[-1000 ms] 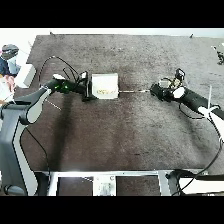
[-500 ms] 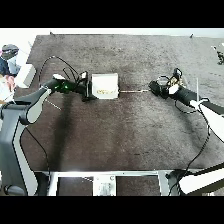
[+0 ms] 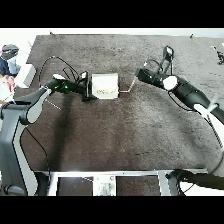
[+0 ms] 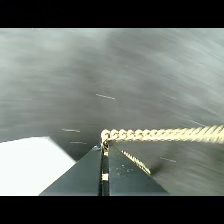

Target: Fold the box and place the chain.

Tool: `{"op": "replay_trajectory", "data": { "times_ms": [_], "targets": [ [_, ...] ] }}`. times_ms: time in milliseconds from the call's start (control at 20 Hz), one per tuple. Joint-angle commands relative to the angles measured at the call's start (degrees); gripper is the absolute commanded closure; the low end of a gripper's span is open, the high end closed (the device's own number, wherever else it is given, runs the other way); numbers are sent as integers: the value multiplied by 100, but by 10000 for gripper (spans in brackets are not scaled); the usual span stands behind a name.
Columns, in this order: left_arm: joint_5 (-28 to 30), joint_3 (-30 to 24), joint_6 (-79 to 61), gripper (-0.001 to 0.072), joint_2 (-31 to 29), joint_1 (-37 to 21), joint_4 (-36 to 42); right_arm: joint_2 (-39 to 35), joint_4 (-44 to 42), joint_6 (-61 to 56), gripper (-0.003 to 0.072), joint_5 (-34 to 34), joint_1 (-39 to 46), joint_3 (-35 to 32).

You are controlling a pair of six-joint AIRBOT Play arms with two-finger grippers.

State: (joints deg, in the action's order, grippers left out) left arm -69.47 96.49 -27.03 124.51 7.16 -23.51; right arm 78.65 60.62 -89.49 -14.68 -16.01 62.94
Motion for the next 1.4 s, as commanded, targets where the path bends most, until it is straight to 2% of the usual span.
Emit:
{"op": "replay_trajectory", "data": {
  "times_ms": [0, 350, 750, 800, 850, 900, 1150, 1300, 1350],
  "targets": [
    [0, 0, 0, 432, 0, -7, 0, -586, 0, 125, 674, 306, -660, 201],
    [2, 0, 0, 432, 0, -7, 0, -199, 74, 293, 674, 354, -1408, 1187],
    [0, 0, 0, 432, 0, -7, 0, 505, 59, 267, 673, 140, -1801, 1388],
    [2, 0, 0, 432, 0, -7, 0, 640, 63, 267, 657, 9, -1801, 1388],
    [2, 0, 0, 432, 0, -7, 0, 785, 68, 271, 543, -160, -1770, 1388],
    [4, 0, 0, 432, 0, -7, 0, 881, 109, 269, 515, -367, -1698, 1384],
    [0, 0, 0, 432, 0, -7, 0, 728, 699, 271, 514, -1443, -780, 1215],
    [2, 0, 0, 432, 0, -7, 0, 190, 732, 192, 495, -1449, -31, 457],
    [2, 0, 0, 432, 0, -7, 0, 35, 732, 9, 305, -1458, 273, 127]
  ]
}}
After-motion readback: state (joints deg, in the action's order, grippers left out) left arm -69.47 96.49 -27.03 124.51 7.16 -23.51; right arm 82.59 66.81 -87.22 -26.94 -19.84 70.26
